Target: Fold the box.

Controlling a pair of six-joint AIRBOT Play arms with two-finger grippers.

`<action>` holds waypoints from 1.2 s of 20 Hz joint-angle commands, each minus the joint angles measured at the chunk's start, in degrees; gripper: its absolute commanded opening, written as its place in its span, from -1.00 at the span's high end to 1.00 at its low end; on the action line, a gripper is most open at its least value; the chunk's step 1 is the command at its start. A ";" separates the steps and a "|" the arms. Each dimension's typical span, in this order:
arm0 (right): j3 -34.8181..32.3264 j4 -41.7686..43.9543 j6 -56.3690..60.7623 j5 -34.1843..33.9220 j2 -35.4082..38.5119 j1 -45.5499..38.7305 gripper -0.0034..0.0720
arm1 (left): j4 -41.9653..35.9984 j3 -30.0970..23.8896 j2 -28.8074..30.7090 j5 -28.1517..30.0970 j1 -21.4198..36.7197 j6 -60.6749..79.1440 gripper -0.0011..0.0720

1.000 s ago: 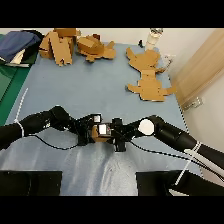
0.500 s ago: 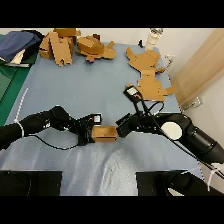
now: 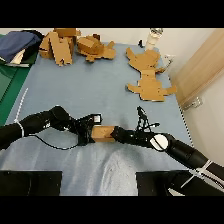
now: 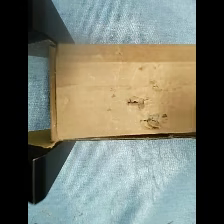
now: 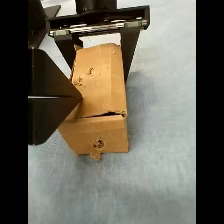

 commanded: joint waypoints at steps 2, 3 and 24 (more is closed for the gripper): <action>-1.27 2.56 0.76 -0.98 -1.70 1.36 0.90 | 0.02 0.02 -0.02 0.04 0.00 -0.02 -0.16; -1.22 3.10 0.79 -0.81 -1.62 1.36 0.90 | 0.02 0.02 -0.02 0.02 0.00 -0.02 -0.16; 6.67 -16.20 3.93 6.27 14.67 -14.19 0.89 | 26.71 15.65 2.82 -0.55 19.45 -51.43 -0.16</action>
